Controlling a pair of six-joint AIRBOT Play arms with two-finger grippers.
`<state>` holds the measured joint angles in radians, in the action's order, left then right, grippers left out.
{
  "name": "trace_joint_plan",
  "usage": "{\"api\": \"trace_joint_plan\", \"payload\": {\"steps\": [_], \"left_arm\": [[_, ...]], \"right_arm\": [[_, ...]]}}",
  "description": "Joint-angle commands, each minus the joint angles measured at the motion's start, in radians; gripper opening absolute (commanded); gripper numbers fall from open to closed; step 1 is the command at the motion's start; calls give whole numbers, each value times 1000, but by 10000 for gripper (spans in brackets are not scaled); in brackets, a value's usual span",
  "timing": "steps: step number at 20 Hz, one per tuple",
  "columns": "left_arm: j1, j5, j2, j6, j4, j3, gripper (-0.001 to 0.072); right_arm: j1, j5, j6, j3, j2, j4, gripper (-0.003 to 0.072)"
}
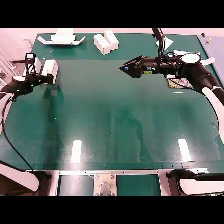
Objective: Fold the box and place the chain.
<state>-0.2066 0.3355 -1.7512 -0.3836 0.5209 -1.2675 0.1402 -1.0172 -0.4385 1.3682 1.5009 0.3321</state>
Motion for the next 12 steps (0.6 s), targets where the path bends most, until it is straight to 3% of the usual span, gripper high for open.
{"api": "trace_joint_plan", "payload": {"steps": [1,4,8,9,12], "left_arm": [[-18,159,0,-40,3,-1,720],[-18,251,21,-104,3,-8,720],[-18,269,144,-117,3,-8,720],[-18,278,183,-117,3,-8,720],[-18,335,314,-131,18,-7,696]], "right_arm": [[-7,0,1,2,-5,0,508],[-42,5,-2,1,-51,-1,496],[-87,-1,-62,0,-145,2,489],[-88,-5,-69,0,-164,18,397],[-87,-4,-154,-8,-227,84,314]]}}
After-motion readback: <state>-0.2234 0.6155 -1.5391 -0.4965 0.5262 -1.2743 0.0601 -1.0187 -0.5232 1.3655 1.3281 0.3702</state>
